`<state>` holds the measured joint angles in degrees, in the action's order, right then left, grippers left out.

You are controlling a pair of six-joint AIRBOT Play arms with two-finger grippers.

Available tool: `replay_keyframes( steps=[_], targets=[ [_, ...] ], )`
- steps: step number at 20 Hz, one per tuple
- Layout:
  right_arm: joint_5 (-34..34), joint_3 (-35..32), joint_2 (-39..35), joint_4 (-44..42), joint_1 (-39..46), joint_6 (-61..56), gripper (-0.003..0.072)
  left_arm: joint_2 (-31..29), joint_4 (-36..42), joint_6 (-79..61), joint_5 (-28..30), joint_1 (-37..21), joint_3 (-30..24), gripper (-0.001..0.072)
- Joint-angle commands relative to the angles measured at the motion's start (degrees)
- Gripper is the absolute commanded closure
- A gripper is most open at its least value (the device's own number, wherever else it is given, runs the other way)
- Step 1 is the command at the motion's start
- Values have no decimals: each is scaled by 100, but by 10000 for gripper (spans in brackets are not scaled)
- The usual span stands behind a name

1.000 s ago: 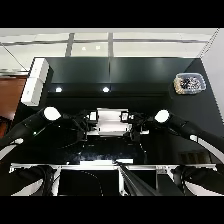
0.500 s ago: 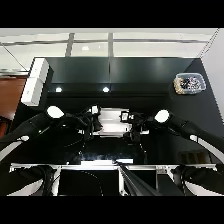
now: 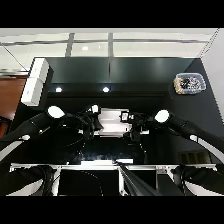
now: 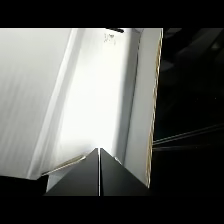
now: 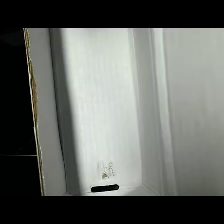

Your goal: Fold the box and place the chain.

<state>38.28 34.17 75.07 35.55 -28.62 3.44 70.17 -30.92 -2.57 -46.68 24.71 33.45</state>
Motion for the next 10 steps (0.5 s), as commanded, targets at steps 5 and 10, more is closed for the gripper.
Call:
replay_keyframes(
  steps=[5, 10],
  targets=[
    [2, -2, 4, 0, -7, 0, 553, -1401, -1032, 2608, 98, -1685, 260, 679],
    [-15, -2, 4, -2, -7, -2, 553, -1073, -1856, 7016, -2044, -3567, 221, 679]
  ],
)
